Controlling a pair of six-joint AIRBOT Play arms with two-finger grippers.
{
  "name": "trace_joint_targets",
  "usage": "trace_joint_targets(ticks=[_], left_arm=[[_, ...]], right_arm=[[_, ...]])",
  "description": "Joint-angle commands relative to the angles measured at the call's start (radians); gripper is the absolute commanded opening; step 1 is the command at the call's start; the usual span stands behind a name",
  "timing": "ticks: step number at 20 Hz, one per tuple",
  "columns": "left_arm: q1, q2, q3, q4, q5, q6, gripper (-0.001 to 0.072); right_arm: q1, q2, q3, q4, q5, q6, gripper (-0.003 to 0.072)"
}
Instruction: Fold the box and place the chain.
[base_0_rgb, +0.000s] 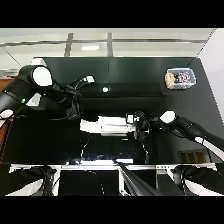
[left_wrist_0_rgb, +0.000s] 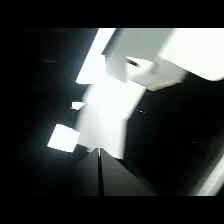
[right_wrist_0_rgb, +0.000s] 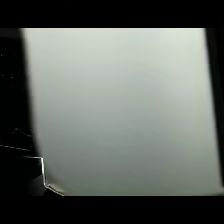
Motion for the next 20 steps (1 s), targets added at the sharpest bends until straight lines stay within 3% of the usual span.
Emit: trace_joint_targets(ticks=[1,4,8,11,20], left_arm=[[0.001,0.019,-0.120,-0.292,-0.011,-0.085,0.0022],[-0.024,0.021,-0.240,-0.554,0.223,0.057,0.0022],[-0.026,0.020,-0.267,-0.695,0.441,0.212,0.0023],[-0.027,0.008,-0.267,-0.658,0.571,0.205,0.0024],[-0.190,-0.153,-0.267,-0.428,0.704,0.187,0.0024]], right_arm=[[0.000,0.000,0.000,0.001,0.001,0.000,0.0135],[0.000,0.000,0.000,0.001,0.001,0.001,0.0136],[0.000,0.000,0.000,0.001,0.001,0.001,0.0136],[0.000,0.000,0.000,0.001,0.001,0.001,0.0135],[0.000,0.000,0.000,0.001,0.001,0.001,0.0135]])
